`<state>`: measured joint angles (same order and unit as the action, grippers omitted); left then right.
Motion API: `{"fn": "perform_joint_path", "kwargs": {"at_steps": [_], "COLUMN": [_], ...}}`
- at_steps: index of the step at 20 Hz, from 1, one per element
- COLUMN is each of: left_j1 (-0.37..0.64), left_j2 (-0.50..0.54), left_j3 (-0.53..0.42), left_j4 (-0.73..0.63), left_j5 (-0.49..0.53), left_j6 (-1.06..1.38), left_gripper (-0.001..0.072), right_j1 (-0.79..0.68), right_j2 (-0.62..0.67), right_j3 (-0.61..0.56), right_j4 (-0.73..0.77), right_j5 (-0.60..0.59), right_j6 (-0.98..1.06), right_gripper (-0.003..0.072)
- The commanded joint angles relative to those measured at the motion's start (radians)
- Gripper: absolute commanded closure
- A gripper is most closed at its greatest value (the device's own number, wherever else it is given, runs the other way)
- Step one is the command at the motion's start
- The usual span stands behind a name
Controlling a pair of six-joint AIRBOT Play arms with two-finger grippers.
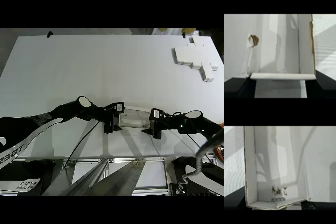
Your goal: Fold the box and place the chain.
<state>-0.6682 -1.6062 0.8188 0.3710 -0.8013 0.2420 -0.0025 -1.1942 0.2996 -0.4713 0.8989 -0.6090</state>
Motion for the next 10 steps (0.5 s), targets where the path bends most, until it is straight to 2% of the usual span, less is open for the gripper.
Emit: {"fn": "perform_joint_path", "kwargs": {"at_steps": [1, 2, 10], "left_j1": [-0.001, -0.001, 0.0], "left_j2": [-0.001, -0.001, 0.0], "left_j3": [0.001, 0.001, 0.001], "left_j4": [0.008, 0.009, 0.008], "left_j5": [-0.008, -0.01, -0.046], "left_j6": [0.0, 0.0, -0.09], "left_gripper": [0.0676, 0.0697, 0.0681], "right_j1": [0.0, 0.0, 0.0], "right_j2": [0.0, 0.0, 0.0], "right_j3": [0.0, 0.0, 0.0], "right_j4": [-0.002, -0.002, -0.002], "right_j5": [0.002, 0.002, 0.002], "right_j6": [-0.002, -0.002, -0.002], "right_gripper": [0.0346, 0.0346, 0.0346]}}
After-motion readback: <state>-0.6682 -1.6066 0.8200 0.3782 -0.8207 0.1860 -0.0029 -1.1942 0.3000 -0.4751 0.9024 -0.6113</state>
